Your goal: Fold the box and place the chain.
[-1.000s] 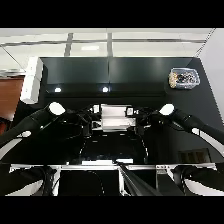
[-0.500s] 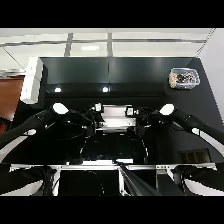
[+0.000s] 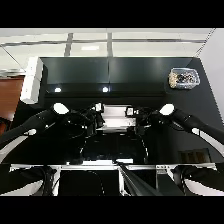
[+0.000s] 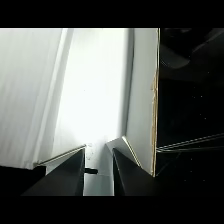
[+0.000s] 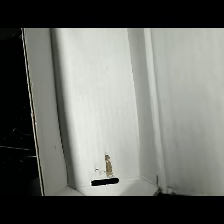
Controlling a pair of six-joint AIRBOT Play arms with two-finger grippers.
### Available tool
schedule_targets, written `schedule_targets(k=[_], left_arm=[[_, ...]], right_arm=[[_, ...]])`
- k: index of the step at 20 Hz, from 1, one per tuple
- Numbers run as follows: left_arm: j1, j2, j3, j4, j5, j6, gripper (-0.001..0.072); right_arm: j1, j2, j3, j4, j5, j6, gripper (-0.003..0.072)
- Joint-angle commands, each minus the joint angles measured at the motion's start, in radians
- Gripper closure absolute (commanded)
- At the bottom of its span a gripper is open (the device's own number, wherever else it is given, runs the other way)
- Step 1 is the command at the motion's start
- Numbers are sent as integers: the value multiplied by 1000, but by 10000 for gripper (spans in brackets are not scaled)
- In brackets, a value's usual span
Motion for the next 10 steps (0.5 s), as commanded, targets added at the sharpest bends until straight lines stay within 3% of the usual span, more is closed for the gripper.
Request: schedule_targets(k=[1, 3, 4, 5, 7, 8, 9, 10], left_arm=[[0, -1, 0, 0, 3, 0, 480], [-2, -1, 0, -1, 4, 0, 489], [-1, -1, 0, -1, 6, -1, 458], [2, 2, 0, 4, 6, -1, 340], [26, 35, 0, 54, 8, -24, 329], [49, 63, 0, 90, 10, -63, 541], [77, 95, 0, 129, 9, -94, 656], [112, 130, 0, 165, 5, -137, 685]], right_arm=[[1, 0, 0, 0, 0, 0, 216], [1, 0, 0, 0, 0, 0, 216], [1, 0, 0, 0, 0, 0, 216], [1, 0, 0, 0, 0, 0, 216], [1, 0, 0, 0, 0, 0, 216], [1, 0, 0, 0, 0, 0, 216], [1, 0, 0, 0, 0, 0, 216], [1, 0, 0, 0, 0, 0, 216]])
